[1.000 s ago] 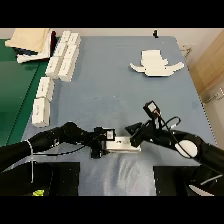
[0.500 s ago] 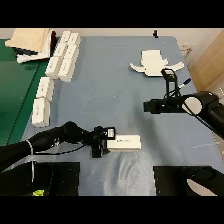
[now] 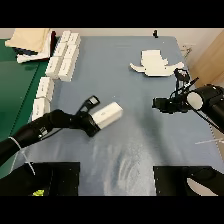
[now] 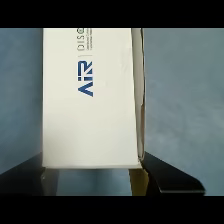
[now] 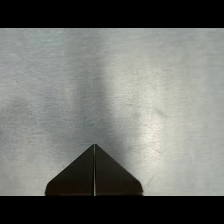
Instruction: Fold the box.
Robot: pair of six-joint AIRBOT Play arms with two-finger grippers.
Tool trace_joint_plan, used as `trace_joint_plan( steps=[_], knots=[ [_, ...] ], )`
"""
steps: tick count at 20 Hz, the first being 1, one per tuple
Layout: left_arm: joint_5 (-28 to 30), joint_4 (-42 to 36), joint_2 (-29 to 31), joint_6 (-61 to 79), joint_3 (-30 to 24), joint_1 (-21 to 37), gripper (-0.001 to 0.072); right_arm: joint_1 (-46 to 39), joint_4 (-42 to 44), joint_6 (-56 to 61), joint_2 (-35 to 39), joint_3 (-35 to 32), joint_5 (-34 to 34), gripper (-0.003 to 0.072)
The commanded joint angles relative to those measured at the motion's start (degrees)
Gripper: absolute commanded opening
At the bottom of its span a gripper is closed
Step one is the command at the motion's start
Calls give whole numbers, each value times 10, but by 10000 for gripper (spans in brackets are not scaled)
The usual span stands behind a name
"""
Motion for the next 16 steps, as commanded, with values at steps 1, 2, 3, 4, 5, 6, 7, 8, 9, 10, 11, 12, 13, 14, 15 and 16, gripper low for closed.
trace_joint_plan(
  steps=[1,2,3,4,5,6,7,8,9,10,11,12,13,14,15,16],
  knots=[
    [2,106,15,-177,16,131,472,-2,-22,9,0,1,3,5],
    [17,106,14,-184,17,175,472,-2,-28,9,0,1,2,5],
    [36,105,11,-184,18,210,472,-2,-31,8,0,1,1,4],
    [58,105,6,-184,18,244,472,-2,-31,1,0,1,-2,5],
    [78,105,0,-184,19,269,472,-2,-31,-2,0,1,-5,5],
    [97,104,-10,-184,23,292,472,-2,-31,-2,0,1,-6,4],
    [108,104,-22,-184,29,305,472,-2,-32,-6,0,1,-7,5],
    [117,104,-36,-184,39,314,472,-2,-32,-8,0,1,-7,5],
    [128,104,-54,-184,52,318,472,-2,-32,-8,0,1,-7,4],
    [134,105,-73,-184,67,319,472,-2,-33,-8,0,1,-7,5],
    [142,105,-96,-184,85,319,472,-2,-35,-8,0,1,-7,5],
    [142,105,-120,-184,102,319,472,-2,-36,-10,0,1,-8,4],
    [142,105,-146,-184,122,319,472,-2,-36,-13,0,1,-9,4],
    [142,105,-172,-184,141,319,472,-2,-36,-14,0,1,-9,5],
    [142,104,-194,-184,157,319,472,-2,-36,-17,0,1,-10,4],
    [141,102,-214,-184,173,319,472,-2,-35,-17,0,1,-13,5]
  ],
)
